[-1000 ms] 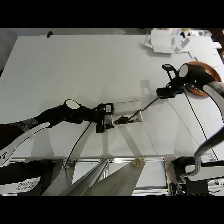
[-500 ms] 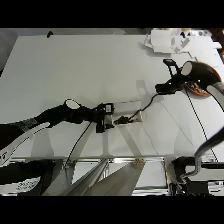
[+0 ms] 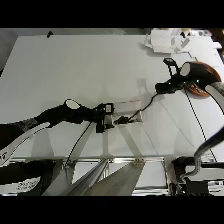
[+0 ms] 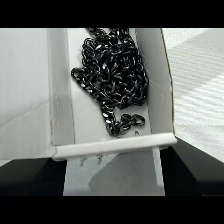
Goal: Fold the box and place the chain.
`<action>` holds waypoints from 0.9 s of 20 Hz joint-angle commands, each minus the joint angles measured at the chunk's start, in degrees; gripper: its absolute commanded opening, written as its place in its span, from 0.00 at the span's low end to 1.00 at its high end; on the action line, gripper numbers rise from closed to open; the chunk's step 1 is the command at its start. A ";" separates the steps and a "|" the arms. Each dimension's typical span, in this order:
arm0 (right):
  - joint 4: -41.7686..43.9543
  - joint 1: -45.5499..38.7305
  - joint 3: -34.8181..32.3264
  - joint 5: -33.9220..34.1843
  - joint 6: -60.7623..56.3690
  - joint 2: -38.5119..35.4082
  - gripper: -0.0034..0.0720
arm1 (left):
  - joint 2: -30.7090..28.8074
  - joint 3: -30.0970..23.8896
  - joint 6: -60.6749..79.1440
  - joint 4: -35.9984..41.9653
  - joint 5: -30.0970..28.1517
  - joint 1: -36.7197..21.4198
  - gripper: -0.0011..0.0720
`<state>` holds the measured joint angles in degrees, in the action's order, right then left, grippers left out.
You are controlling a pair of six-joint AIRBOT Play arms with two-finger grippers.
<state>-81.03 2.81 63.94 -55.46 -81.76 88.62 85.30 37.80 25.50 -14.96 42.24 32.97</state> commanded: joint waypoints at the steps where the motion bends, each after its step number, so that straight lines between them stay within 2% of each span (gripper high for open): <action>1: -0.85 -0.02 0.04 1.03 -0.83 0.76 0.45 | -0.02 0.00 0.02 -0.02 -0.02 -0.02 0.20; 7: -1.07 -0.02 0.04 0.66 -0.83 3.34 0.43 | -0.02 0.00 0.00 -0.02 0.00 -0.02 0.20; 8: -1.07 -0.02 0.04 0.68 -0.83 3.41 0.37 | -0.02 0.00 0.00 -0.02 0.00 -0.02 0.20; 10: -1.07 -0.02 0.04 0.72 -0.79 3.54 0.33 | -0.02 0.00 0.00 -0.02 0.00 -0.02 0.20; 11: -1.07 -0.02 0.04 0.87 -0.76 3.52 0.19 | -0.02 0.00 0.00 -0.02 0.00 -0.02 0.20; 13: -1.11 -0.02 0.04 0.87 -0.70 3.45 0.07 | -0.02 0.00 0.00 -0.02 0.00 -0.02 0.20; 18: -1.09 0.00 0.04 1.66 -0.26 0.92 0.07 | -0.02 0.00 0.00 -0.02 -0.02 -0.02 0.20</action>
<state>-82.08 2.83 63.90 -54.33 -82.24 91.05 85.30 37.80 25.50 -14.96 42.24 32.97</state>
